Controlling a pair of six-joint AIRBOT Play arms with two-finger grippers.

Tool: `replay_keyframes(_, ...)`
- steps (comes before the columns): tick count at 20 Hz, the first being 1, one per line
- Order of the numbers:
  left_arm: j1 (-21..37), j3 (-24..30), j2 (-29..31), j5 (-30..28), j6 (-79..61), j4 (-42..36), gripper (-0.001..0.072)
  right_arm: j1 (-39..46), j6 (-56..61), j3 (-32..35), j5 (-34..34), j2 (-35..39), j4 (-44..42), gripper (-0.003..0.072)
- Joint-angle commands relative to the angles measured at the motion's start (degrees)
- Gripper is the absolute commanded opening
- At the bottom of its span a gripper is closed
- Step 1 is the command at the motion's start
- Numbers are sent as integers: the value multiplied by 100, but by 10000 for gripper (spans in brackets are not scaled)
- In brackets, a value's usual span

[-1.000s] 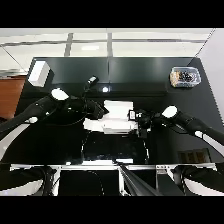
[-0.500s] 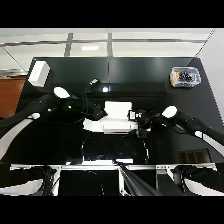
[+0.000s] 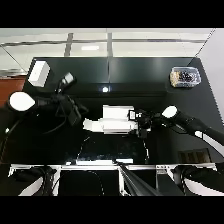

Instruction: Fold the box and place the chain.

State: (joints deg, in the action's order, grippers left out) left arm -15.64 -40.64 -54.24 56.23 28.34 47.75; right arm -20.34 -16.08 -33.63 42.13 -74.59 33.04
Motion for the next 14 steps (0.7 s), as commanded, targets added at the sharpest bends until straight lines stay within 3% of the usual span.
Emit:
replay_keyframes(1, -219, 673, 330, -50, -2719, 127, 515, -2, -2, -2, 4, -2, 2, 230)
replay_keyframes(2, -343, 745, 221, -367, -2997, 129, 705, -2, -2, -4, 4, -2, 2, 230)
replay_keyframes(6, -586, 734, -715, -1191, -3915, -391, 707, -2, -2, -4, 4, -2, 0, 230)
replay_keyframes(10, -597, 546, -1628, -1139, -4400, -1655, 690, -4, -2, -4, 4, -2, 0, 231)
replay_keyframes(14, -612, 431, -1934, -1038, -4507, -1652, 673, -2, -2, -2, 4, -2, 2, 230)
